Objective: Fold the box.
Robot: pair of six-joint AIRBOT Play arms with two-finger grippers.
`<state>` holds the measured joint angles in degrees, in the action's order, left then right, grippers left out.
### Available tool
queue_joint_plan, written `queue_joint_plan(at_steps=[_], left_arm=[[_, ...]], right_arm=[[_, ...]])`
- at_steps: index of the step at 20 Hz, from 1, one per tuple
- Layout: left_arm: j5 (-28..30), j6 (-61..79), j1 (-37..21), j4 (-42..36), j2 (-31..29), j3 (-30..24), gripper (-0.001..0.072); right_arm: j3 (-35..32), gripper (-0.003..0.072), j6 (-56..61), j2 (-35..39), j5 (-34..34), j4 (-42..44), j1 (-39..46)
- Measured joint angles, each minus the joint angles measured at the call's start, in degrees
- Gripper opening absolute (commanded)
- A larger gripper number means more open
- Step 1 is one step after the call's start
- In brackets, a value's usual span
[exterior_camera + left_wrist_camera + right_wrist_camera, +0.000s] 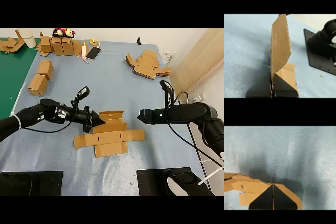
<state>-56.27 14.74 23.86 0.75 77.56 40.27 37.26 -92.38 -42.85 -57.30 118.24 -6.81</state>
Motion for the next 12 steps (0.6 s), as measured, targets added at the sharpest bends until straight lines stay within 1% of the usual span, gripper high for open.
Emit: queue_joint_plan(at_steps=[5,8,12], left_arm=[[5.73,7.39,2.75,-1.44,-2.36,-5.18,0.0013],[7.87,9.09,3.74,-1.44,-2.82,-6.32,0.0013],[9.01,9.53,4.13,-0.22,-2.95,-6.84,0.0012]], right_arm=[[-3.1,0.0005,0.44,-0.24,4.15,-0.22,-2.27],[-3.74,0.0005,0.9,-1.4,5.49,-1.18,-4.35],[-4.07,0.0005,1.18,-3.82,6.97,-1.95,-7.26]])
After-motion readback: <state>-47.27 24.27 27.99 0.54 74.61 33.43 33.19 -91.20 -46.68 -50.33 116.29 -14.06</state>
